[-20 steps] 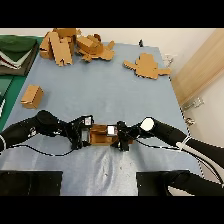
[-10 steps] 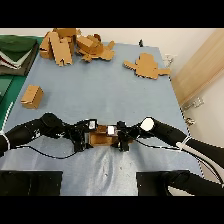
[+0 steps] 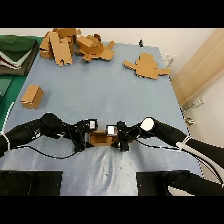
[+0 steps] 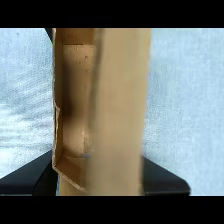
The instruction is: Fold the box.
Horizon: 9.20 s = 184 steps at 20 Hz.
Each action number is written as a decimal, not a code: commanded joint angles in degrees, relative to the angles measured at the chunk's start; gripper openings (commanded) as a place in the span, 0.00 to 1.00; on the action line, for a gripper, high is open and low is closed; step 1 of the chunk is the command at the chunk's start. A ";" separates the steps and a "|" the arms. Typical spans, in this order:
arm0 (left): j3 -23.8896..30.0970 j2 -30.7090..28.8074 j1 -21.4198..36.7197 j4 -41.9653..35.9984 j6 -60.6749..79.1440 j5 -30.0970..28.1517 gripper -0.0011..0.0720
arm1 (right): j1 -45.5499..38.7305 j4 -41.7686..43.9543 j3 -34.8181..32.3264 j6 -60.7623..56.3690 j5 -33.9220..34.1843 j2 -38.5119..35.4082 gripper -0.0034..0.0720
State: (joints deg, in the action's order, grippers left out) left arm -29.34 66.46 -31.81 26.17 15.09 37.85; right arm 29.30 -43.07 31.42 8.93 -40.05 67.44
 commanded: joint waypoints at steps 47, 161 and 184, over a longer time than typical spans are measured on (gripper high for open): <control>1.18 1.66 0.11 0.57 -3.17 0.42 0.96 | -0.02 0.39 0.04 -0.07 0.04 0.00 0.45; 1.66 1.70 0.07 7.69 -6.86 -1.25 0.59 | 7.56 -23.91 11.06 -39.54 -13.62 -2.51 0.23; 1.66 1.70 0.04 7.69 -6.97 -1.22 0.59 | 7.98 -13.94 11.06 -40.22 -10.71 1.53 0.38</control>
State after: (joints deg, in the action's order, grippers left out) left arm -27.68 68.12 -31.73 33.89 8.14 36.64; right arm 37.23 -57.17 42.50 -30.57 -50.28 68.90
